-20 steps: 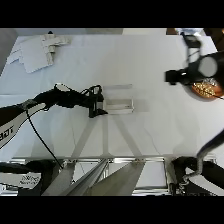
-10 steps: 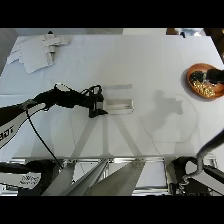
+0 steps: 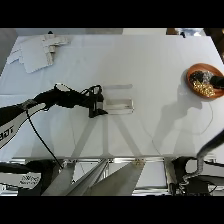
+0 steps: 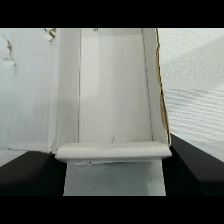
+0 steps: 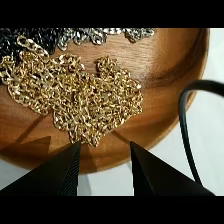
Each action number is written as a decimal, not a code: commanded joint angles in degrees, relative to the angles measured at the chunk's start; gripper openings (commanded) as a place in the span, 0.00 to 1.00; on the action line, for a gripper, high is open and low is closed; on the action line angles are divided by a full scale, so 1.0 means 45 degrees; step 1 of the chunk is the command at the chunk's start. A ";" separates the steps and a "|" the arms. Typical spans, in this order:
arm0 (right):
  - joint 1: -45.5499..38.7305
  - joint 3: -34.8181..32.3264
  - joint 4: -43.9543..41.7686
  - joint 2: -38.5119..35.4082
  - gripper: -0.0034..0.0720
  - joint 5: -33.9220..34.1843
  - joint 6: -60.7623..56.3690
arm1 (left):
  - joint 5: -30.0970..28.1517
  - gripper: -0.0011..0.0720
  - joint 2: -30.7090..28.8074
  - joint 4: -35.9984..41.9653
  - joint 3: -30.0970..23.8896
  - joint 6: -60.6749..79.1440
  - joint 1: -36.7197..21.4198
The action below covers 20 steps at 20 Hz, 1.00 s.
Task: Fold the box and place the chain.
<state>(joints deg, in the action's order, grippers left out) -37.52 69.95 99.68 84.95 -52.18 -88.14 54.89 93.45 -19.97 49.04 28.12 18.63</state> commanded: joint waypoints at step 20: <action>-0.0087 0.1739 -0.1817 0.3036 0.06 -0.1307 0.1423 | -0.0005 0.14 0.0005 -0.0005 0.0000 0.0000 0.0005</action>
<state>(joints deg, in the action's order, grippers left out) -37.89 77.73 91.74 99.96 -56.62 -82.17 54.89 93.45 -19.97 49.01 28.12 18.63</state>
